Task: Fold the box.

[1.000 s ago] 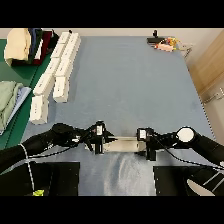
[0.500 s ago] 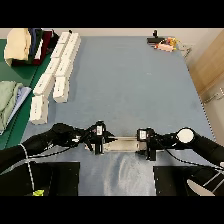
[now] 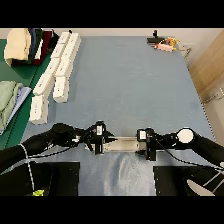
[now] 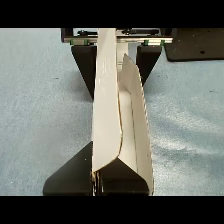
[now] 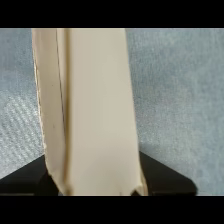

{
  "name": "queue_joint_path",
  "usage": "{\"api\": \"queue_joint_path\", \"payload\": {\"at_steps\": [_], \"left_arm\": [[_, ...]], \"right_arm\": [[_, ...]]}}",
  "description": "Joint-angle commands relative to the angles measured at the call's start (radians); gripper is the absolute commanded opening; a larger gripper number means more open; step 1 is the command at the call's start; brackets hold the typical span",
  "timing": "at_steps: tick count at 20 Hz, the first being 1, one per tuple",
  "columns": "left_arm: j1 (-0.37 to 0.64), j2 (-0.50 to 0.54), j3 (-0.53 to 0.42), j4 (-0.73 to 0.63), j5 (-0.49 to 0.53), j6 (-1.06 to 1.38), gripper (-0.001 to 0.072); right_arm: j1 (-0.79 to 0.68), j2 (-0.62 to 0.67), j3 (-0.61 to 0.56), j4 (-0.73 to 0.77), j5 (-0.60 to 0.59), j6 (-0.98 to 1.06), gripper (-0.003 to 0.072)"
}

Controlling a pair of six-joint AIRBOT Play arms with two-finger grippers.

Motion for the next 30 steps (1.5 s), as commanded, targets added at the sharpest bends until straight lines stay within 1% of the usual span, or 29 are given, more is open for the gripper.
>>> {"api": "queue_joint_path", "payload": {"at_steps": [1, 10, 24, 25, 26, 27, 28, 30], "left_arm": [[0.001, 0.001, 0.0, 0.0, 0.0, 0.0, 0.0013], [0.001, 0.001, 0.002, -0.007, -0.003, 0.0, 0.0012], [0.0, 0.001, 0.002, -0.007, -0.044, 0.0, 0.0015], [0.001, 0.001, 0.002, -0.007, -0.043, 0.0, 0.0073], [0.001, 0.001, 0.002, -0.008, -0.043, -0.001, 0.0321], [0.001, 0.001, 0.002, -0.013, -0.042, -0.001, 0.0514], [0.001, 0.002, 0.002, -0.015, -0.041, -0.006, 0.0537], [0.003, 0.011, 0.002, -0.014, -0.027, -0.058, 0.0538]], "right_arm": [[0.0, 0.001, 0.0, 0.001, -0.004, 0.0, 0.0507], [0.0, 0.001, 0.0, 0.0, -0.004, 0.0, 0.0507], [0.0, 0.001, 0.0, 0.0, -0.004, 0.0, 0.0507], [0.0, 0.001, 0.0, 0.0, -0.004, 0.0, 0.0506], [0.0, 0.001, 0.0, 0.0, -0.004, 0.0, 0.0507], [0.0, 0.001, 0.0, 0.0, -0.004, 0.0, 0.0507], [0.0, 0.001, 0.0, 0.001, -0.004, 0.0, 0.0507], [0.0, 0.001, 0.0, 0.001, -0.004, 0.0, 0.0506]]}}
